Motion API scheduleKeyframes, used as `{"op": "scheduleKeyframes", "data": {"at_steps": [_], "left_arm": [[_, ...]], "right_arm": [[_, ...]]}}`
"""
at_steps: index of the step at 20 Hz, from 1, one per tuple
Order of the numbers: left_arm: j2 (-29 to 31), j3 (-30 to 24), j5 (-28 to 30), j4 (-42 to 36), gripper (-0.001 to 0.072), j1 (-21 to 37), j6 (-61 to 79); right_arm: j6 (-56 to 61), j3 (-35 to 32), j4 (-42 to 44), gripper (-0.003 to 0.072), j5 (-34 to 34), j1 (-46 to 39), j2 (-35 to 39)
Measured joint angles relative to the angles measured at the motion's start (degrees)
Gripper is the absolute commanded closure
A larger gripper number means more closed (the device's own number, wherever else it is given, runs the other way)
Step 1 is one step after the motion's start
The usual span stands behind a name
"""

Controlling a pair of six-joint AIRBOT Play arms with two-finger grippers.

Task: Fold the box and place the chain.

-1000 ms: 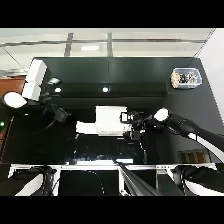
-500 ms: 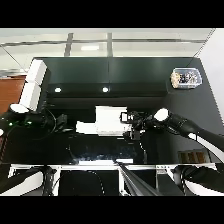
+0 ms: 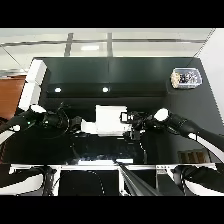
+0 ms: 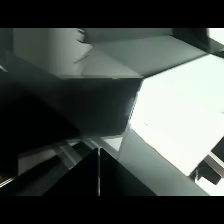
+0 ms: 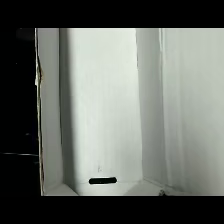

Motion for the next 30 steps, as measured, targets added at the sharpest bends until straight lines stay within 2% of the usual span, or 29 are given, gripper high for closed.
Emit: {"op": "scheduleKeyframes", "data": {"at_steps": [1, 2, 3, 4, 5, 11, 12, 13, 20, 23, 30], "left_arm": [[-0.2, 0.4, -0.7, -0.6, 0.0578, -0.2, 1.0], [-0.3, 1.0, -1.2, -0.9, 0.0326, -0.3, 1.9], [-0.4, 1.7, -2.1, -1.3, 0.0164, -0.4, 2.6], [-0.4, 2.5, -2.7, -1.4, 0.0086, -0.5, 3.2], [-0.4, 3.3, -3.6, -1.7, 0.0064, -0.5, 3.6], [-0.5, 6.9, -6.7, -1.9, 0.0095, -2.6, 4.3], [-0.5, 7.4, -6.7, -1.7, 0.0174, -3.7, 3.9], [-0.5, 8.0, -6.8, -1.1, 0.0215, -4.9, 3.3], [-0.5, 16.2, -5.6, 9.0, 0.0217, -14.7, -9.4], [-0.5, 19.3, -5.3, 13.7, 0.0265, -17.4, -15.0], [-0.5, 22.0, -3.9, 21.6, 0.0266, -21.9, -25.8]], "right_arm": [[0.0, 0.0, 0.0, 0.0282, 0.0, 0.0, 0.0], [0.0, 0.0, 0.0, 0.0282, 0.0, 0.0, 0.0], [0.0, 0.0, 0.0, 0.0281, 0.0, 0.0, 0.0], [0.0, 0.0, 0.0, 0.0282, 0.0, 0.0, 0.0], [0.0, 0.0, 0.0, 0.0281, 0.0, 0.0, 0.0], [0.0, 0.0, 0.0, 0.0282, 0.0, 0.0, 0.0], [0.0, 0.0, 0.0, 0.0282, 0.0, 0.0, 0.0], [0.0, 0.0, 0.0, 0.0282, 0.0, 0.0, 0.0], [0.0, 0.0, 0.0, 0.0282, 0.0, 0.0, 0.0], [0.0, 0.0, 0.0, 0.0282, 0.0, 0.0, 0.0], [0.0, 0.0, 0.0, 0.0282, 0.0, 0.0, 0.0]]}}
